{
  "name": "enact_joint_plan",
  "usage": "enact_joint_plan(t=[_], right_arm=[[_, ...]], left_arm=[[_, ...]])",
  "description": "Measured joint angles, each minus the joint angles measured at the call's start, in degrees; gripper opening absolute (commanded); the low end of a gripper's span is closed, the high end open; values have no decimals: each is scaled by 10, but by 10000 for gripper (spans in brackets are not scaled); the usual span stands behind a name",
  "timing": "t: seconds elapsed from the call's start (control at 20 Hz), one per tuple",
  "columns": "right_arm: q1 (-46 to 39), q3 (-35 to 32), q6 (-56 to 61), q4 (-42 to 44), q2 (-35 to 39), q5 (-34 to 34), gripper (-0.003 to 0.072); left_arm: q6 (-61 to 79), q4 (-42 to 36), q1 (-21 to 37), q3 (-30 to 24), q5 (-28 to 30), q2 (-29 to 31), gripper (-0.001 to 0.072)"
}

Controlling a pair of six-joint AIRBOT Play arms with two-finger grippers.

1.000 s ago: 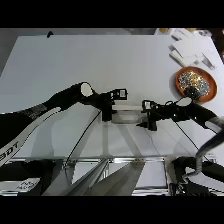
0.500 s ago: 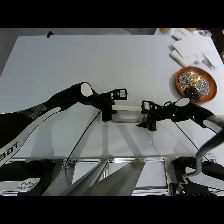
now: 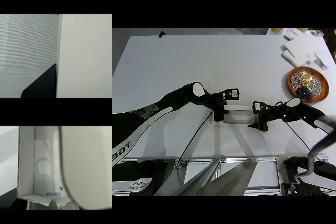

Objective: Fold the box and place the chain.

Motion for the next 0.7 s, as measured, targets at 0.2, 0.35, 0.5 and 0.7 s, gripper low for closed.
enact_joint_plan(t=[0.2, 0.35, 0.5, 0.7], right_arm=[[3, 0, -2, 5, 0, -3, 588], [4, 0, -3, 7, 0, -5, 515], [4, 0, -3, 8, 0, -5, 340], [4, 0, -3, 9, 0, -6, 292]], left_arm=[[0, 0, 0, 0, 0, 0, 11], [0, 0, 0, 0, 0, 0, 11], [0, 0, 0, 0, 0, 0, 11], [0, 0, 0, 0, 0, 0, 11]])
